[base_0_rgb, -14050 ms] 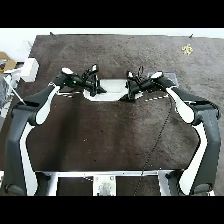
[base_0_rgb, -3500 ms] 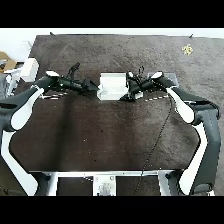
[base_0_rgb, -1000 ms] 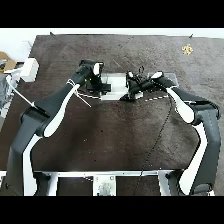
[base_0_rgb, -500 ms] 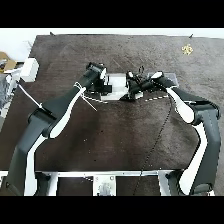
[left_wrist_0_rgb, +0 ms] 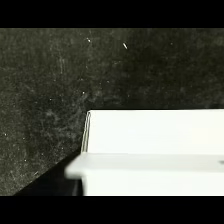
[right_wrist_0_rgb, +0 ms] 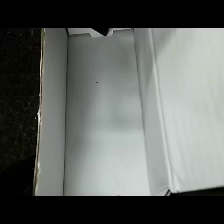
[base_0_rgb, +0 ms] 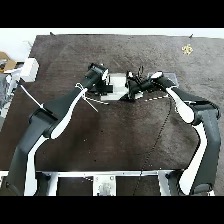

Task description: Fold the box and place the chain.

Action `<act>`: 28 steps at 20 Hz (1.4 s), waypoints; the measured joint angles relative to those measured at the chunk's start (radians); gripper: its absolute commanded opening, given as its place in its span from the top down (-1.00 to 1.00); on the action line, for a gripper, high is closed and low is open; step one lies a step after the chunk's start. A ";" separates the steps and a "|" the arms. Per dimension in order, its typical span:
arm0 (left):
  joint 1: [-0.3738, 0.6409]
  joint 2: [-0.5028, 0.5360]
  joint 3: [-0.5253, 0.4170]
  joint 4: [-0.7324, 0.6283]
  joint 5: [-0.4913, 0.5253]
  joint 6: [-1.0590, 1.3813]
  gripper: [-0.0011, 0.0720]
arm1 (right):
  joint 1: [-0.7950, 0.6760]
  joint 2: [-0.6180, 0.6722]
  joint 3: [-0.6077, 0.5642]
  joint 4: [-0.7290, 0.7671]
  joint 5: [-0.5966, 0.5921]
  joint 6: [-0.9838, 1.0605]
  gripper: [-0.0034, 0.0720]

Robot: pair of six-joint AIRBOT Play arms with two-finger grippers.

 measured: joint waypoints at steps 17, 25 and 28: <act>-0.002 0.035 -0.004 -0.087 -0.006 0.147 -0.39 | 0.000 0.000 0.000 0.000 0.003 -0.002 -0.35; 0.001 0.155 -0.007 -0.042 -0.052 0.397 -0.39 | 0.000 0.000 0.000 0.000 0.000 -0.001 -0.35; 0.009 0.190 -0.007 -0.034 -0.053 0.547 -0.36 | 0.000 0.000 0.000 0.000 0.000 -0.001 -0.35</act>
